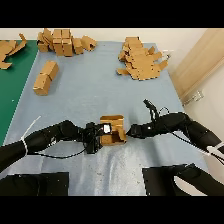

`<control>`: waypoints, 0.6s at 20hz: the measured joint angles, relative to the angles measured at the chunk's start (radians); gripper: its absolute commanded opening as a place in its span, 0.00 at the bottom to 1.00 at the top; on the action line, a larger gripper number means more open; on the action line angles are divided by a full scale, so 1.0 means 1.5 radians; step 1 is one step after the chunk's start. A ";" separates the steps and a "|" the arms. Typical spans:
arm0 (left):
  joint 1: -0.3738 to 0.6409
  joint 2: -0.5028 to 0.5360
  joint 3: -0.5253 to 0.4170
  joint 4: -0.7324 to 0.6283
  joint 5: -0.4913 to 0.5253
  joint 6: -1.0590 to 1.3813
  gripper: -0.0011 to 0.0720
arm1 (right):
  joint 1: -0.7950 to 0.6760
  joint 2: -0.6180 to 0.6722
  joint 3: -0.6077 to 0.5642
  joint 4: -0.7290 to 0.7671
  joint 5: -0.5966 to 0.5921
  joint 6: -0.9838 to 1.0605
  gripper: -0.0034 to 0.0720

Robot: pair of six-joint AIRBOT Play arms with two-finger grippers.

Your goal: Fold the box.

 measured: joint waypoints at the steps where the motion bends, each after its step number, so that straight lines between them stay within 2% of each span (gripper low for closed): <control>1: 0.000 0.000 0.000 0.000 0.000 0.000 0.78 | 0.000 0.009 0.000 0.000 0.000 0.000 0.30; 3: 0.000 0.000 0.000 0.000 0.000 0.000 0.78 | 0.001 0.020 0.000 -0.002 0.000 0.000 0.51; 4: 0.000 0.000 0.000 0.000 0.000 0.000 0.78 | 0.002 0.023 0.000 -0.002 0.000 0.000 0.55; 12: 0.000 0.000 0.000 0.000 0.000 0.000 0.78 | 0.057 0.014 0.008 -0.018 0.029 0.020 0.55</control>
